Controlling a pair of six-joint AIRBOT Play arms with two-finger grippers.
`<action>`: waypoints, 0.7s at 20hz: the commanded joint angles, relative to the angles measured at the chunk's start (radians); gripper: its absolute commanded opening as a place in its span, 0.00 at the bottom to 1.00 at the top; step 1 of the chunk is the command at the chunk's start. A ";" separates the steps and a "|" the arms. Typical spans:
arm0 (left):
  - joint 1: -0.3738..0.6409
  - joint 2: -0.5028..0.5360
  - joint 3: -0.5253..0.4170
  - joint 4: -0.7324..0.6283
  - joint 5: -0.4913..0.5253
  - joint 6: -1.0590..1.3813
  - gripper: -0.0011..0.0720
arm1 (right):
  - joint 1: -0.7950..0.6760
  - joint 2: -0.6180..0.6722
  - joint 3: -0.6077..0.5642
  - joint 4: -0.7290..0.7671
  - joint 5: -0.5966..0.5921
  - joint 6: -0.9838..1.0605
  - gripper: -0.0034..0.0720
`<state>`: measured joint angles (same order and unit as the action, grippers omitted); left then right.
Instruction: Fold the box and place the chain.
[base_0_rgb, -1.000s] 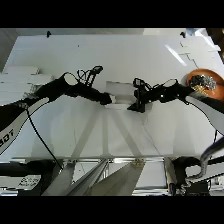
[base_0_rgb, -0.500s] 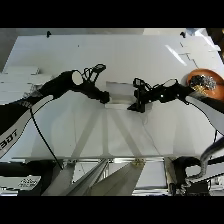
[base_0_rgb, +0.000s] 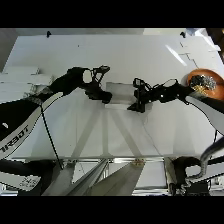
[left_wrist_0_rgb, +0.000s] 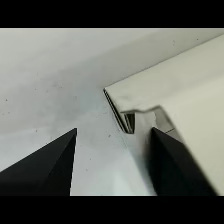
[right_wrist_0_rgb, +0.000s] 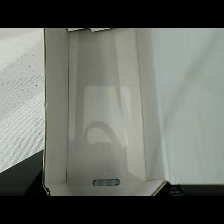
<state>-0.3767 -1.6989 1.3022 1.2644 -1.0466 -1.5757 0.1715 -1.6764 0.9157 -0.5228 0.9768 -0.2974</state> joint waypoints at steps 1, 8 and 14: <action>-0.011 -0.015 0.046 0.057 -0.044 -0.174 0.68 | 0.001 0.001 0.000 0.000 0.000 0.000 0.70; -0.066 -0.024 0.079 0.147 -0.071 -0.388 0.56 | 0.001 0.001 0.000 0.000 0.000 0.000 0.70; -0.110 -0.056 0.080 0.157 -0.090 -0.485 0.56 | 0.001 0.001 0.000 0.000 0.000 0.001 0.70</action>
<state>-0.4675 -1.7412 1.3800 1.4105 -1.1217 -1.9949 0.1715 -1.6764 0.9157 -0.5228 0.9768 -0.2970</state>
